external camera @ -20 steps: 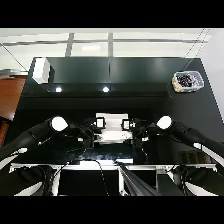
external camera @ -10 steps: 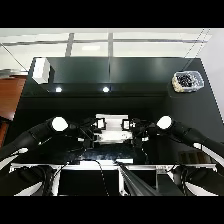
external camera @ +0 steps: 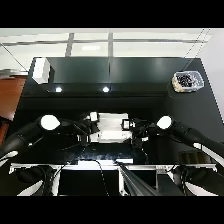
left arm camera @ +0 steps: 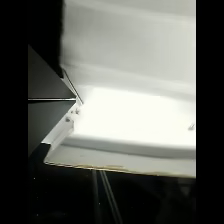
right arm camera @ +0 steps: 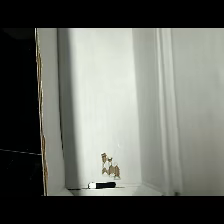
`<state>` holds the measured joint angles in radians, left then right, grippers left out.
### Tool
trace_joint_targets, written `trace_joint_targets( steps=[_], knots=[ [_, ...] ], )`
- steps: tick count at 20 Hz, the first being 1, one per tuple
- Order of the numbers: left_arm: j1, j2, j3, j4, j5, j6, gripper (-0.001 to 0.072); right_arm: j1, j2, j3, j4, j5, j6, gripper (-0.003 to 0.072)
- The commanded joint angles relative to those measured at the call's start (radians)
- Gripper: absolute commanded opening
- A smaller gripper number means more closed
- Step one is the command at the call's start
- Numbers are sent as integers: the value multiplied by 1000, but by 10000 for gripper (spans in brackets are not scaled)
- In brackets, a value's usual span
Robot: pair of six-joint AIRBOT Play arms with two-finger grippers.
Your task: Fold the box and place the chain.
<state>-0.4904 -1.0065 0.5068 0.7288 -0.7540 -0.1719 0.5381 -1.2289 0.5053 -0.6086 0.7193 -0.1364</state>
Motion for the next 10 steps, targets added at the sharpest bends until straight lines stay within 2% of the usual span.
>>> trace_joint_targets(
  steps=[1,4,8,10],
  knots=[
    [112,149,1,0,-100,-252,30,0,0,0,-2,2,-2,236],
    [249,252,0,80,-196,-675,30,0,0,0,-1,2,-2,236],
    [411,253,0,290,-382,-919,30,0,0,0,-1,2,-2,236],
    [479,244,-19,357,-402,-1142,32,0,0,0,-1,2,-2,236]
  ],
)
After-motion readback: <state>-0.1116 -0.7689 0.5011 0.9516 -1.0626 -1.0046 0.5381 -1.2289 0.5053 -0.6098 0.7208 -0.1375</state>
